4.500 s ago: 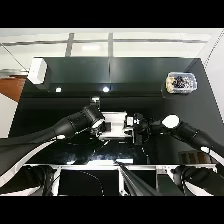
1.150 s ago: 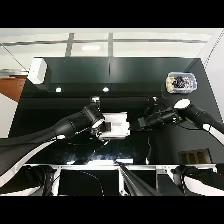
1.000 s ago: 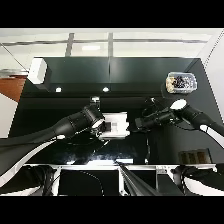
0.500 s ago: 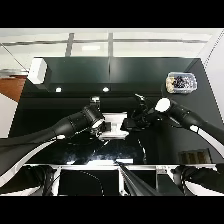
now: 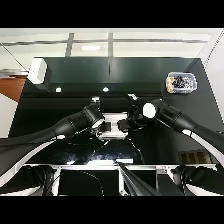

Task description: Fold the box and place the chain.

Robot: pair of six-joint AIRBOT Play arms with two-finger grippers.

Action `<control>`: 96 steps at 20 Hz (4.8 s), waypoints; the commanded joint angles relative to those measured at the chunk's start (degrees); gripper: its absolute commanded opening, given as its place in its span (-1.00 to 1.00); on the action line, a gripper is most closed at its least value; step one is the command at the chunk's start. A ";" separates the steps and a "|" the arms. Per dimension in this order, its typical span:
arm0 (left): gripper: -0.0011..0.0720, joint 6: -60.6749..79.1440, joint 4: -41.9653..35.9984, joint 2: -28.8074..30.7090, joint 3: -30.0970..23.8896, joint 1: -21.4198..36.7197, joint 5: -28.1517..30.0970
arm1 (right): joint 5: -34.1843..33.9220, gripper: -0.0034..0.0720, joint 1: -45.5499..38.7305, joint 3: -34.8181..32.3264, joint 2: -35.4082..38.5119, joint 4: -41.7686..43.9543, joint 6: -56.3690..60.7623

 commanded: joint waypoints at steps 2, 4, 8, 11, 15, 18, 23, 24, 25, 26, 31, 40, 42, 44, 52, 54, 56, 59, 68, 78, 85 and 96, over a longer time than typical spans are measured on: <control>-0.89 0.02 0.02 -0.04 -0.02 0.00 0.02 | 1.92 0.14 4.07 3.02 0.00 -10.45 12.63; -0.88 0.02 0.02 -0.04 -0.02 0.00 0.02 | 3.10 0.03 5.16 4.07 -0.11 -12.24 14.38; -0.88 0.02 0.02 -0.04 -0.02 0.00 0.00 | 5.31 0.01 6.60 5.03 -0.22 -16.26 18.75; -0.89 0.00 0.02 -0.04 -0.02 0.00 0.02 | 5.18 -0.12 6.91 5.05 -0.33 -16.24 20.11; -0.89 0.02 0.02 -0.04 -0.02 0.00 0.00 | 5.51 -0.12 7.93 6.73 -2.34 -16.70 20.20; -0.89 0.02 0.02 -0.04 -0.02 0.00 0.02 | 6.08 -0.12 8.22 7.50 -4.17 -16.92 20.20; -0.89 0.02 0.02 -0.04 -0.02 0.00 0.02 | 6.25 -0.30 8.50 7.52 -5.68 -17.42 20.04; -0.89 0.00 0.02 -0.04 -0.02 0.00 0.02 | 6.27 -0.30 8.50 7.52 -5.90 -17.73 20.06; -0.89 0.02 0.02 -0.04 -0.02 0.00 0.02 | 6.29 -0.30 8.50 7.52 -6.05 -17.79 20.06; -0.89 0.02 0.02 -0.04 -0.02 0.00 0.02 | 6.12 -0.30 8.50 7.52 -6.08 -17.84 20.13; -0.89 0.02 0.02 -0.04 -0.02 0.00 0.02 | 4.83 -0.30 8.50 7.52 -6.47 -17.97 21.31; -0.89 0.02 0.04 -0.04 -0.02 0.00 0.02 | 4.35 -0.31 8.48 7.52 -7.08 -17.99 22.60; -0.89 0.02 0.02 -0.04 -0.02 0.00 0.02 | 4.37 -0.31 8.48 7.52 -7.39 -17.94 22.60; -0.89 0.02 0.02 -0.04 -0.02 0.00 0.02 | 4.39 -0.31 8.48 7.52 -7.54 -17.92 22.60; -0.89 0.00 0.02 -0.04 -0.02 0.00 0.02 | 4.50 -0.42 8.48 7.52 -7.74 -17.97 22.60; -0.89 0.00 0.02 -0.04 -0.02 0.00 0.02 | 4.55 -0.42 8.48 7.52 -8.22 -17.94 22.60; -0.89 0.02 0.02 -0.04 -0.02 0.00 0.02 | 4.61 -0.42 8.50 7.52 -8.72 -17.77 22.58; -0.88 0.02 0.02 -0.04 -0.02 0.00 0.02 | 4.57 -0.59 8.48 7.52 -8.72 -17.86 22.47; -0.89 0.00 0.02 -0.04 -0.02 0.00 0.02 | 4.57 -0.44 8.48 7.54 -8.70 -17.84 22.34; -0.89 0.02 0.02 -0.04 -0.02 0.00 0.02 | 6.97 -0.36 8.48 8.37 -8.66 -17.86 22.34; -0.89 0.02 0.02 -0.04 -0.02 0.00 0.02 | 6.88 -0.39 8.48 9.07 -8.66 -17.84 22.32; -0.89 0.02 0.02 -0.04 -0.02 0.00 0.02 | 6.05 -0.14 8.48 9.20 -8.66 -17.79 22.10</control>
